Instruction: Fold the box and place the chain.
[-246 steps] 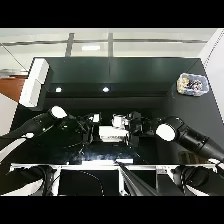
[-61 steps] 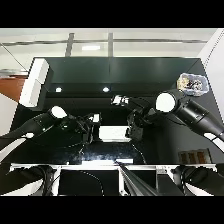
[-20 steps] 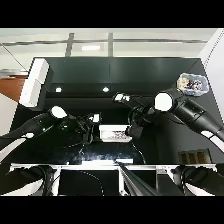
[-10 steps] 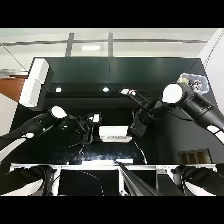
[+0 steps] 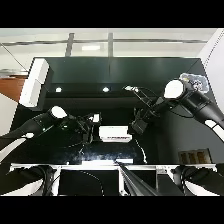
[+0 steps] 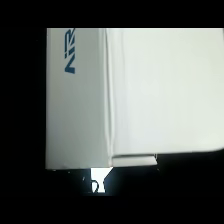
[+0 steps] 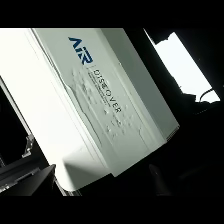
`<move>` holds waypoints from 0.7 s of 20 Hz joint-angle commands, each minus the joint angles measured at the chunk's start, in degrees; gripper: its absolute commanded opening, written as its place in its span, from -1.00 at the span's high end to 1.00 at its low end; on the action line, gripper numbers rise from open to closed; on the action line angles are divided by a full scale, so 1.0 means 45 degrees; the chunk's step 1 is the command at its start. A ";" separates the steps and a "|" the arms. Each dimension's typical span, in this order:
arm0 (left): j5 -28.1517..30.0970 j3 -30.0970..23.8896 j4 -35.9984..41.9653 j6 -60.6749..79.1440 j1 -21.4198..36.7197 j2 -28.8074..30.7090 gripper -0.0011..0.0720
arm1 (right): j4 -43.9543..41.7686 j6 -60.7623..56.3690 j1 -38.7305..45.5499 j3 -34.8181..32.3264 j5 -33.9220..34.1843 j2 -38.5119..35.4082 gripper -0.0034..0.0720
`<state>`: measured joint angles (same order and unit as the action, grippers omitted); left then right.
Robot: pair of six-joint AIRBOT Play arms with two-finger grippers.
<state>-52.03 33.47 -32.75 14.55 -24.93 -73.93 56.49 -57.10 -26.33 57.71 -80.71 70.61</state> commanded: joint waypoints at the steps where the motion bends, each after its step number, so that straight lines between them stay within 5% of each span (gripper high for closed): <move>1: 0.0000 0.0000 -0.0005 0.0005 -0.0005 -0.0010 -0.48 | 0.0267 -0.0277 0.0029 -0.0010 -0.0321 0.0165 -0.95; 14: 0.0000 0.0000 -0.0005 0.0005 -0.0005 -0.0010 -0.48 | -0.0005 -0.0194 0.0015 -0.0355 -0.0102 0.0520 -0.95</move>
